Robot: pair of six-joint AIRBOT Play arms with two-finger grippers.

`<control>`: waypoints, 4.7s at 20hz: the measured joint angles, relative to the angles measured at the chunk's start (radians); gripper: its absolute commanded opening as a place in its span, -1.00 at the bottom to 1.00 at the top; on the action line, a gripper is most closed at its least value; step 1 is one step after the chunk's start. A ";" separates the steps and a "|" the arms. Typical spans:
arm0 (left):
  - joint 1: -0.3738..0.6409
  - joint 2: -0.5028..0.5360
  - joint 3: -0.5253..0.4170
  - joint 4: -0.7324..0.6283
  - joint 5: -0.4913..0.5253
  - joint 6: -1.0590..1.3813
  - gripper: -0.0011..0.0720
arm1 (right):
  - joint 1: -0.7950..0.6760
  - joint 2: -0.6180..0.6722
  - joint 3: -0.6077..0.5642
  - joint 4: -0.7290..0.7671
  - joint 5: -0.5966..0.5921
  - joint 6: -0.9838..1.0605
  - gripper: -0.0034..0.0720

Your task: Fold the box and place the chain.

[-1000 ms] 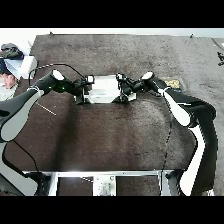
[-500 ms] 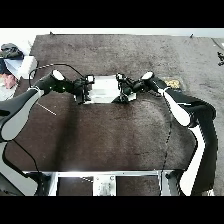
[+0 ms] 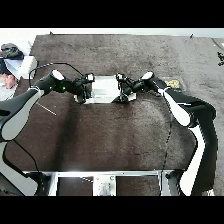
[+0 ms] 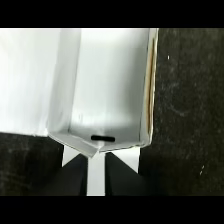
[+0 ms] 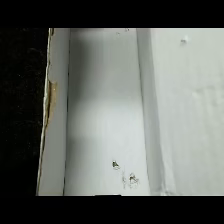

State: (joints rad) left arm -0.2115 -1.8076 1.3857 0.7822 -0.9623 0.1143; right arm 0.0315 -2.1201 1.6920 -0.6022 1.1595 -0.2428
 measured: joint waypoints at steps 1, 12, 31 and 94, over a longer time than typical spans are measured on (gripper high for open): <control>0.000 0.000 0.000 -0.012 -0.002 0.003 -0.69 | 0.000 0.000 0.000 0.000 0.000 0.000 -0.20; 0.000 -0.036 0.000 -0.206 -0.037 0.113 0.13 | 0.000 0.000 0.000 0.000 0.000 0.000 -0.20; 0.048 -0.031 0.000 -0.207 -0.087 0.059 -0.94 | 0.000 0.000 0.000 0.000 0.000 0.001 -0.20; 0.205 -0.008 -0.221 -0.629 -0.138 -0.811 0.03 | 0.000 0.000 0.000 0.000 0.000 0.000 -0.20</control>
State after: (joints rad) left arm -0.0063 -1.8156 1.1645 0.1532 -1.1004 -0.6971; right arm 0.0315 -2.1201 1.6924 -0.6022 1.1599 -0.2428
